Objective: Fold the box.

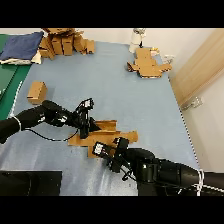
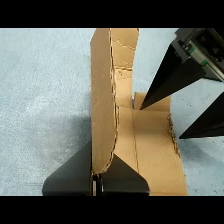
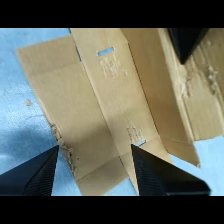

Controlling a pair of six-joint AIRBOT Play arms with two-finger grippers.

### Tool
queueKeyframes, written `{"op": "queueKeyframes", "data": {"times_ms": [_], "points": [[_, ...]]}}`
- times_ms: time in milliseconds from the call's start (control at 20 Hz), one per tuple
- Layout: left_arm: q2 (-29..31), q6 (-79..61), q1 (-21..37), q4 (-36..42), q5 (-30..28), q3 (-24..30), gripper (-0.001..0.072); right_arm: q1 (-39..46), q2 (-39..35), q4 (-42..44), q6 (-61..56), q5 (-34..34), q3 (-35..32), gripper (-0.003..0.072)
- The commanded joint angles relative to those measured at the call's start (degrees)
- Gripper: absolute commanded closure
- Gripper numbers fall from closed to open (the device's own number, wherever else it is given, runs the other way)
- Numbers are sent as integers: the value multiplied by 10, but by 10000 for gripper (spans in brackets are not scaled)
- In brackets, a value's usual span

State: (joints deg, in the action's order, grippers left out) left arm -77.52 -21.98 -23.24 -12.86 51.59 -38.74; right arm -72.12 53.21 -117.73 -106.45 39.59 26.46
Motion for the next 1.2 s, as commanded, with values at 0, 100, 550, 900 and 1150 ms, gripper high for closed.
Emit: {"op": "queueKeyframes", "data": {"times_ms": [0,100,550,900,1150], "points": [[0,0,0,0,0,-1,697,9,-1,-13,16,5,0,-34],[0,0,0,0,0,-1,697,8,-1,-5,16,5,0,-34],[0,0,0,0,0,-1,697,-4,-116,37,106,-11,-68,-34],[0,0,0,0,0,-1,697,-4,-117,26,140,-16,-83,-34],[0,0,0,0,0,-1,697,-3,-83,7,154,-25,-83,-34]]}}
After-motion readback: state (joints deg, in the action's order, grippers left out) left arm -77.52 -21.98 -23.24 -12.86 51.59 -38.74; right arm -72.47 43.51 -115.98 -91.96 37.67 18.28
